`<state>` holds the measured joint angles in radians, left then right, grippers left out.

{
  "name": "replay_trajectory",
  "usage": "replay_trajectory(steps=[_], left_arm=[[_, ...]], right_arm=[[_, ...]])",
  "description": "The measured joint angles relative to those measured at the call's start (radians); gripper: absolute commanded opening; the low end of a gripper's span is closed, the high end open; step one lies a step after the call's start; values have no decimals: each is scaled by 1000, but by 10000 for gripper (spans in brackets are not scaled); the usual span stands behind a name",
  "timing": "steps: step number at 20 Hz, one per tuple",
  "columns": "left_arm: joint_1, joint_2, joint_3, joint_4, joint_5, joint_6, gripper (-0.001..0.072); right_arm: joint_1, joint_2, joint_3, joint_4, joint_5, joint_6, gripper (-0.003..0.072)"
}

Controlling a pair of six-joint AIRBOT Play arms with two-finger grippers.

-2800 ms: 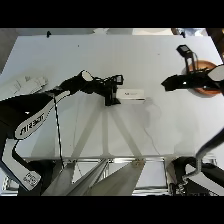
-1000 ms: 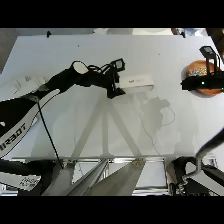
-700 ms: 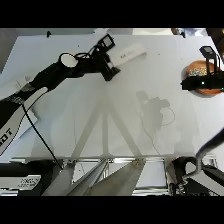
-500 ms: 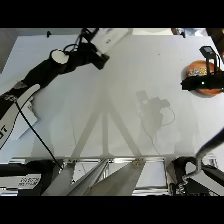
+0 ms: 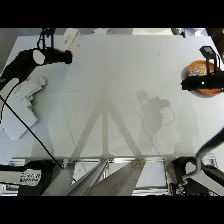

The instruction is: Fold the box and place the chain.

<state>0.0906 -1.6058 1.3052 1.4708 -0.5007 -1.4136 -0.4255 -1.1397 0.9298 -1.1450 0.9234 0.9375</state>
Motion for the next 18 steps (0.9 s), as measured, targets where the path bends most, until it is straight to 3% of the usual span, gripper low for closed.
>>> replay_trajectory(steps=[5, 12, 13, 15, 18], left_arm=[[50, -60, 0, 135, -90, -175, 6], [48, -173, 1, 145, -119, -232, 26], [47, -182, 2, 142, -127, -233, 128], [47, -197, 3, 138, -138, -233, 705], [46, -202, 3, 138, -145, -233, 702]], right_arm=[[0, 0, 0, 0, 0, 0, 12], [0, 0, 0, 0, 0, 0, 12], [0, 0, 0, 0, 0, 0, 12], [0, 0, 0, 0, 0, 0, 12], [0, 0, 0, 0, 0, 0, 12]])
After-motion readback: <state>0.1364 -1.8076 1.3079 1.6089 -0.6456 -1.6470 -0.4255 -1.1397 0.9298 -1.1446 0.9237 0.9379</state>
